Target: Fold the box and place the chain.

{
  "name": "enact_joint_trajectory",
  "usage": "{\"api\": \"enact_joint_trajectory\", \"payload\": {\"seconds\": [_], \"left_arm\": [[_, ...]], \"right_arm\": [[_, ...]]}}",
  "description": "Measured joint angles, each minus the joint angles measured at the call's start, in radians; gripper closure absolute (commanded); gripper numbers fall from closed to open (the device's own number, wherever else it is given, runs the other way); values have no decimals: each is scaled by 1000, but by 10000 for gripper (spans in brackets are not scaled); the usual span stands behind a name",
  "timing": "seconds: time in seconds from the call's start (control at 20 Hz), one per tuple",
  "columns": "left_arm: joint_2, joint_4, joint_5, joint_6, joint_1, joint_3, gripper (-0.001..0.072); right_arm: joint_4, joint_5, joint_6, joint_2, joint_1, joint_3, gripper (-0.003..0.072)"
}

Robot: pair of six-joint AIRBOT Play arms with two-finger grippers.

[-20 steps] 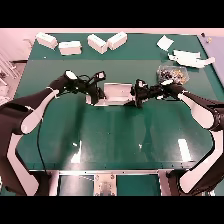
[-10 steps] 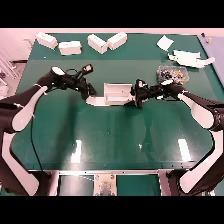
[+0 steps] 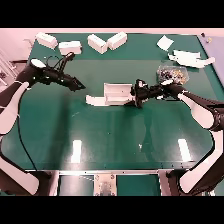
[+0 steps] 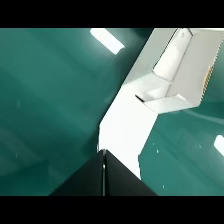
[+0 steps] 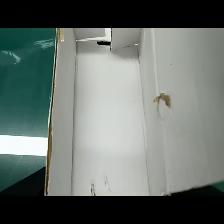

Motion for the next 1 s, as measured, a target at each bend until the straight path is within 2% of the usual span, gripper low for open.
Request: {"api": "enact_joint_trajectory", "payload": {"seconds": [0.35,0.6,1.0], "left_arm": [[3,51,25,-265,33,-80,691],[-15,1,31,-356,32,-130,691],[-43,-48,67,-414,-64,-156,691]], "right_arm": [[0,0,0,0,0,0,105],[0,0,0,0,0,0,105],[0,0,0,0,0,0,105]]}}
